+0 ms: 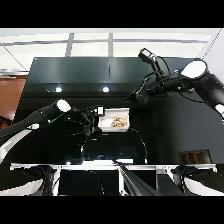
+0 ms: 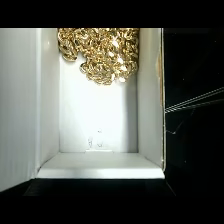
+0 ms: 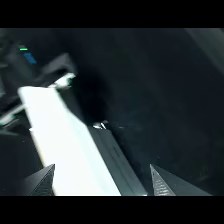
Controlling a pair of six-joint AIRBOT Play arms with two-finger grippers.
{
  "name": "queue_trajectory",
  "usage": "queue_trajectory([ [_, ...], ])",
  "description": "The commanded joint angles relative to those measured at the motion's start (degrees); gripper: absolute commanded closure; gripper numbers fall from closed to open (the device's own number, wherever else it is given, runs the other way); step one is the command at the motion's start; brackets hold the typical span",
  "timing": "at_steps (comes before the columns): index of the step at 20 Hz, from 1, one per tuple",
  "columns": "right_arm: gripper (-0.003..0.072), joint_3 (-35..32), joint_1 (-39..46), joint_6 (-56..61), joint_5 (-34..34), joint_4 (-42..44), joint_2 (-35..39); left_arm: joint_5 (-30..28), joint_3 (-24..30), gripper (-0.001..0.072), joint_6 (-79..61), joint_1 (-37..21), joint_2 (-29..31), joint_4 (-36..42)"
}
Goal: Fold the box and place the chain.
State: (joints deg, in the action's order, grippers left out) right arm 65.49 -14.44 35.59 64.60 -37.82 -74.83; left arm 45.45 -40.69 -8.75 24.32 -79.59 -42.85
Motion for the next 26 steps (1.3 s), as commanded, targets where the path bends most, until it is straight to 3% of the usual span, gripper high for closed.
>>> queue_trajectory([
  [1, 0.0030, -0.22, 0.48, 0.04, 1.68, 0.74, -5.68, 0.00, -0.07, 0.0314, 0.00, -0.07, -0.02, 0.02],
  [3, 0.0030, -0.28, -0.48, -7.39, 8.31, 0.44, -7.91, 0.04, -0.09, 0.0314, 0.00, -0.07, -0.02, 0.02],
  [6, 0.0030, -0.26, -0.68, -8.76, 13.77, 0.42, -7.61, 0.04, -0.09, 0.0314, 0.00, -0.07, -0.02, 0.02],
  [11, 0.0030, -0.39, -2.86, -8.61, 14.91, -5.29, -7.21, 0.13, -0.09, 0.0314, 0.15, -0.07, -0.02, 0.22],
  [13, 0.0032, -0.79, -3.89, -8.61, 14.21, -5.86, -7.21, 0.11, -0.09, 0.0314, 0.15, -0.07, -0.02, 0.28],
  [14, 0.0091, -0.85, -4.68, -8.44, 13.73, -5.68, -7.10, 0.13, -0.09, 0.0314, 0.17, -0.07, -0.02, 0.28],
  [18, 0.0089, -0.90, -7.74, -7.63, 12.09, -8.63, -6.43, 0.24, -0.09, 0.0314, 0.17, -0.07, -0.02, 0.28],
  [23, 0.0088, -1.22, -3.10, -2.60, 10.82, -8.63, 4.83, 0.26, -0.09, 0.0315, 0.20, -0.07, -0.02, 0.28],
  [26, 0.0086, -7.76, -0.42, -5.03, -1.99, 1.46, 7.17, 0.24, -0.09, 0.0315, 0.17, -0.07, -0.02, 0.28],
])
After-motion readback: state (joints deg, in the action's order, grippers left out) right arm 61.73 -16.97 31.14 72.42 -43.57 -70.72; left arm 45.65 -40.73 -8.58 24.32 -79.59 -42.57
